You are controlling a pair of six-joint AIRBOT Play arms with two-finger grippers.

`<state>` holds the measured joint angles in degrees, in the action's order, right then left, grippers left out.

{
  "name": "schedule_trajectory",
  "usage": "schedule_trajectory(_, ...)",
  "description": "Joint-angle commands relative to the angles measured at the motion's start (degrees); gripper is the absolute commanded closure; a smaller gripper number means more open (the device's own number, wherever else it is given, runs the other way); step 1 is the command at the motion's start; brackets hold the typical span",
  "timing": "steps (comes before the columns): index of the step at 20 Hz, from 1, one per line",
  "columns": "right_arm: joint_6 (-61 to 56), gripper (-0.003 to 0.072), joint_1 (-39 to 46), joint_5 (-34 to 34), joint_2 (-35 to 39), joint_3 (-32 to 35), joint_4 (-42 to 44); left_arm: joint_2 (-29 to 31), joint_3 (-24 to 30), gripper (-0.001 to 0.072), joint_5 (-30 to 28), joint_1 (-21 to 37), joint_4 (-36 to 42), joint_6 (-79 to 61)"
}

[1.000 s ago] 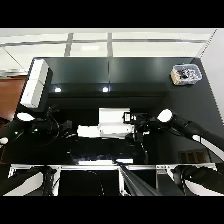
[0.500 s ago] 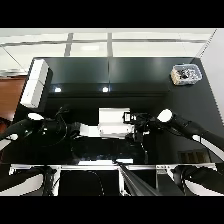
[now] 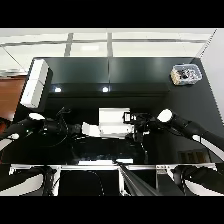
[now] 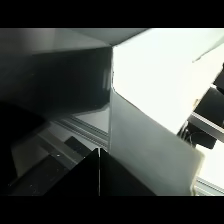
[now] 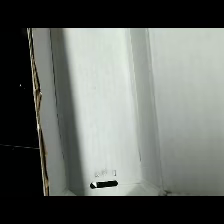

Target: Fold the box and place the chain.

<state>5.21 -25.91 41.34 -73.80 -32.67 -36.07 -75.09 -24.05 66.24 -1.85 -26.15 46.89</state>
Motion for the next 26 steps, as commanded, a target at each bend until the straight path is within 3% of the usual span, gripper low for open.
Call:
schedule_trajectory(1, -0.02, 0.0275, -0.04, 0.00, -0.04, 0.02, 0.02, -0.02, -0.87, 0.0684, 0.85, -0.09, 0.09, -0.37)
schedule_trajectory(4, -0.02, 0.0274, -0.04, 0.00, -0.04, 0.02, 0.02, -0.02, -2.86, 0.0679, 2.03, -0.74, 0.02, -0.37)
schedule_trajectory(5, -0.02, 0.0274, -0.04, 0.02, -0.04, 0.02, 0.02, -0.02, -3.54, 0.0642, 2.01, -1.07, 0.07, -0.33)
schedule_trajectory(6, -0.02, 0.0275, -0.04, 0.00, -0.04, 0.02, 0.02, -0.02, -4.22, 0.0513, 1.99, -1.11, 0.20, -0.28)
schedule_trajectory(8, -0.02, 0.0274, -0.04, 0.00, -0.04, 0.02, 0.02, -0.02, -5.33, 0.0183, 2.08, -1.09, 0.24, -0.20)
schedule_trajectory(9, -0.02, 0.0274, -0.02, 0.00, -0.04, 0.02, 0.02, -0.02, -5.79, 0.0144, 2.47, -1.09, 0.24, -0.24)
schedule_trajectory(13, -0.02, 0.0274, -0.04, 0.02, -0.04, 0.02, 0.02, -0.02, -7.21, 0.0144, 4.33, -2.19, -0.17, -0.33)
schedule_trajectory(17, -0.02, 0.0274, -0.04, 0.00, -0.04, 0.02, 0.02, -0.02, -9.40, 0.0157, 1.66, -7.69, -0.66, 0.20)
schedule_trajectory(19, -0.02, 0.0274, -0.02, 0.02, -0.04, 0.02, 0.02, -0.02, -11.23, 0.0226, 0.09, -10.23, -0.66, 2.86)
schedule_trajectory(22, -0.02, 0.0274, -0.04, 0.00, -0.04, 0.02, 0.02, 0.00, -14.19, 0.0242, -0.31, -12.72, -1.14, 9.09)
schedule_trajectory(23, -0.02, 0.0274, -0.04, 0.02, -0.04, 0.02, 0.02, 0.04, -15.19, 0.0315, -0.28, -13.42, -2.38, 10.84)
schedule_trajectory(26, -0.02, 0.0274, -0.02, 0.02, -0.04, 0.02, 0.02, 0.04, -17.38, 0.0318, -1.27, -15.39, -7.91, 18.21)
